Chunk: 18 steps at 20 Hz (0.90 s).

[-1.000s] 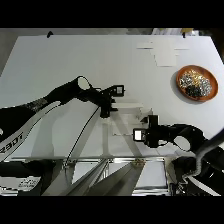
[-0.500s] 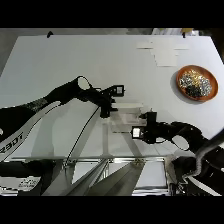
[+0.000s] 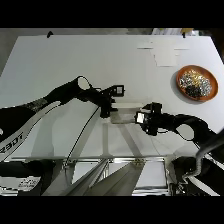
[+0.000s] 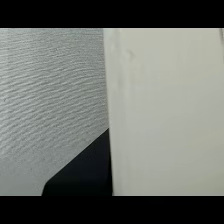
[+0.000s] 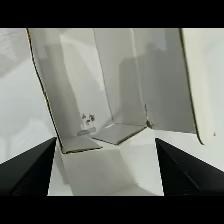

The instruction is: Fold the box and place the chain.

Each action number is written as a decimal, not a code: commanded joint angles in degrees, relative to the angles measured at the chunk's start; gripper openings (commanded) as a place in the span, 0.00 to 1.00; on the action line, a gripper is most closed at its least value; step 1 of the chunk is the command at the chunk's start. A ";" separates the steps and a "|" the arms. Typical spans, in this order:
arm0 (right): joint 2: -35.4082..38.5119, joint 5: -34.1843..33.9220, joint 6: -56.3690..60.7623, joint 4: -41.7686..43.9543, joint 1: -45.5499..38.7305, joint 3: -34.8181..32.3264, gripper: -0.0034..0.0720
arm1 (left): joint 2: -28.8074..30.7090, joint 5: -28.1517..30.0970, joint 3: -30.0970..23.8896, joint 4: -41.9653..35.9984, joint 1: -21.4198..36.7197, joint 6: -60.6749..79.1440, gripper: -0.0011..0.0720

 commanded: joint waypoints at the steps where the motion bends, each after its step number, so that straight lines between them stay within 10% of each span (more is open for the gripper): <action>1: -2.40 0.76 -0.57 4.20 -2.14 0.50 0.95 | -0.02 0.02 -0.02 0.00 -0.02 0.02 0.03; 18: -20.39 16.11 -39.80 31.43 -17.40 8.07 0.95 | -0.02 0.04 -0.02 0.00 -0.02 0.02 0.03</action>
